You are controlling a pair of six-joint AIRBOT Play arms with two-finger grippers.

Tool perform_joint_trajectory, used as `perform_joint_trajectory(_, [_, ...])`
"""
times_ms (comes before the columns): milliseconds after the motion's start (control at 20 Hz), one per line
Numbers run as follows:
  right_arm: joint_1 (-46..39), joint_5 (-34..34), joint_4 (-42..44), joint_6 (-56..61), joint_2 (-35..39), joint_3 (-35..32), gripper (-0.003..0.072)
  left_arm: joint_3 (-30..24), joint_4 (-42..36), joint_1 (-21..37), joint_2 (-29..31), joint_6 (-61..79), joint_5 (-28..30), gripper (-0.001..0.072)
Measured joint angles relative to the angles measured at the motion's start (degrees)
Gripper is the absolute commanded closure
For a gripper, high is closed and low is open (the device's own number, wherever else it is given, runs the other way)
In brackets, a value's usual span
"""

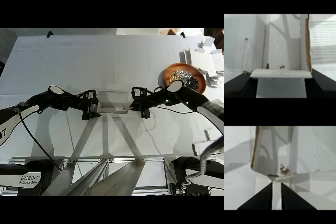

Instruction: Fold the box and place the chain.

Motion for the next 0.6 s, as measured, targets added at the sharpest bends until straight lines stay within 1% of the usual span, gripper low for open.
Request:
perform_joint_trajectory(200, [0.9,-0.6,2.0,-1.2,-0.3,0.0,0.0581,0.0,0.0,0.0,0.0,0.0,0.0,0.0433])
perform_joint_trajectory(300, [1.0,-0.5,2.7,-1.5,-0.7,0.0,0.0564,0.0,0.0,0.0,0.0,0.0,0.0,0.0433])
perform_joint_trajectory(350, [1.0,-0.3,2.8,-1.6,-1.0,0.0,0.0500,0.0,0.0,0.0,0.0,0.0,0.0,0.0433])
perform_joint_trajectory(400, [1.1,-0.2,3.2,-1.7,-1.4,0.0,0.0415,0.0,0.0,0.0,0.0,0.0,0.0,0.0433])
perform_joint_trajectory(500, [1.1,0.0,4.6,-1.8,-2.2,0.0,0.0413,0.0,0.0,0.0,0.0,0.0,0.0,0.0433])
perform_joint_trajectory(550, [1.1,0.0,5.4,-1.8,-2.6,0.0,0.0379,0.0,0.0,0.0,0.0,0.0,0.0,0.0433])
perform_joint_trajectory(600, [1.1,0.1,6.3,-1.8,-2.9,0.0,0.0309,0.0,0.0,0.0,0.0,0.0,0.0,0.0433])
